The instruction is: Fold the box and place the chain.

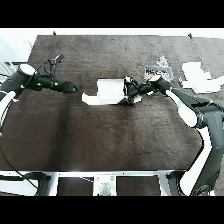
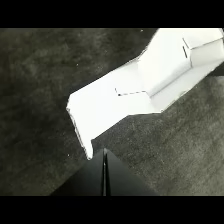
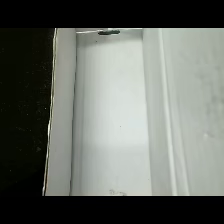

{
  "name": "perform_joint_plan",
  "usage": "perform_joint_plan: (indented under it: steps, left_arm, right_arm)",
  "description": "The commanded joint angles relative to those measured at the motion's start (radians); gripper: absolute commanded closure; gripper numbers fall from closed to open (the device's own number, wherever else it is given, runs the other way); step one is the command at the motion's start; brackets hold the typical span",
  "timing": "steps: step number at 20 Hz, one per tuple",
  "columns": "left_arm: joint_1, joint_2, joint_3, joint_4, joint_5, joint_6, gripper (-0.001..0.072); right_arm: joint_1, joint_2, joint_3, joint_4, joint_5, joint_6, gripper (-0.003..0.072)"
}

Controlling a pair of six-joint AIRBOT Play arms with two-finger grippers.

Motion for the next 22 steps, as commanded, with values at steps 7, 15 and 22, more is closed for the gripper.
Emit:
perform_joint_plan:
  steps: [7,15,22]
  left_arm:
    - [0.007,-0.019,-0.044,-0.002,0.035,-0.235,0.0695]
    - [0.037,-0.120,-0.045,-0.096,0.027,-0.201,0.0696]
    - [0.033,-0.197,-0.044,-0.154,0.035,-0.200,0.0696]
  right_arm:
    - [0.000,-0.001,0.000,0.000,0.000,0.000,0.0114]
    - [0.001,-0.001,0.000,0.000,0.000,0.000,0.0114]
    - [0.001,-0.001,0.000,0.000,0.000,0.000,0.0114]
